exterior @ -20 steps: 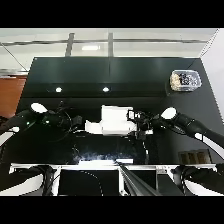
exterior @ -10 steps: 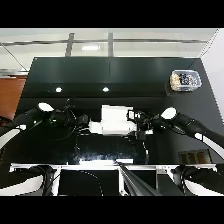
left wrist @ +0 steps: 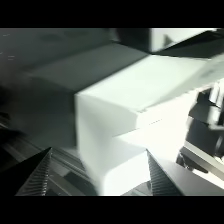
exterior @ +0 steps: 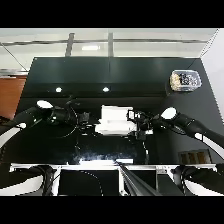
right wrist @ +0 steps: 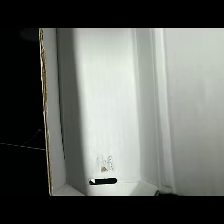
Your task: Fold the box and place the chain.
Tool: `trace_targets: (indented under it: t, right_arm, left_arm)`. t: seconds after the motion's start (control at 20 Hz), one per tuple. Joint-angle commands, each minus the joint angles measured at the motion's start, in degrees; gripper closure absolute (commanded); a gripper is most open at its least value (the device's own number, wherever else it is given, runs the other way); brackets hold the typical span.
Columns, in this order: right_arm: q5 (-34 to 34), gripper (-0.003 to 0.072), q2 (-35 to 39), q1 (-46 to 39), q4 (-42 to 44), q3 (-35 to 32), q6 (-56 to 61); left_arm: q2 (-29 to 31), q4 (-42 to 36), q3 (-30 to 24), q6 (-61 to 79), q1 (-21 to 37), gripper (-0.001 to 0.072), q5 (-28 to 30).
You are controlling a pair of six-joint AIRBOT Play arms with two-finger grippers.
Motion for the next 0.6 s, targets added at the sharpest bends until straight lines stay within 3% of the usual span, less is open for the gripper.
trace_targets:
  t: [0.0, 0.25, 0.35, 0.4, 0.55]
  right_arm:
    - [0.0, 0.0504, 0.0, 0.0, 0.0, 0.0, 0.0]
    - [0.0, 0.0503, 0.0, 0.0, 0.0, 0.0, 0.0]
    - [0.0, 0.0503, 0.0, 0.0, 0.0, 0.0, 0.0]
    - [0.0, 0.0503, 0.0, 0.0, 0.0, 0.0, 0.0]
    - [0.0, 0.0503, 0.0, 0.0, 0.0, 0.0, 0.0]
  left_arm:
    - [0.0, -0.6, 1.0, 0.5, -0.9, 0.0013, -0.8]
    - [0.0, 0.3, 2.1, -1.6, -5.4, 0.0034, 2.0]
    - [0.0, 4.5, 3.6, -7.1, -7.0, 0.0041, 2.4]
    - [0.0, 7.5, 4.7, -10.6, -7.7, 0.0128, 2.3]
    - [0.0, 11.3, 7.8, -13.3, -8.7, 0.0149, 2.1]
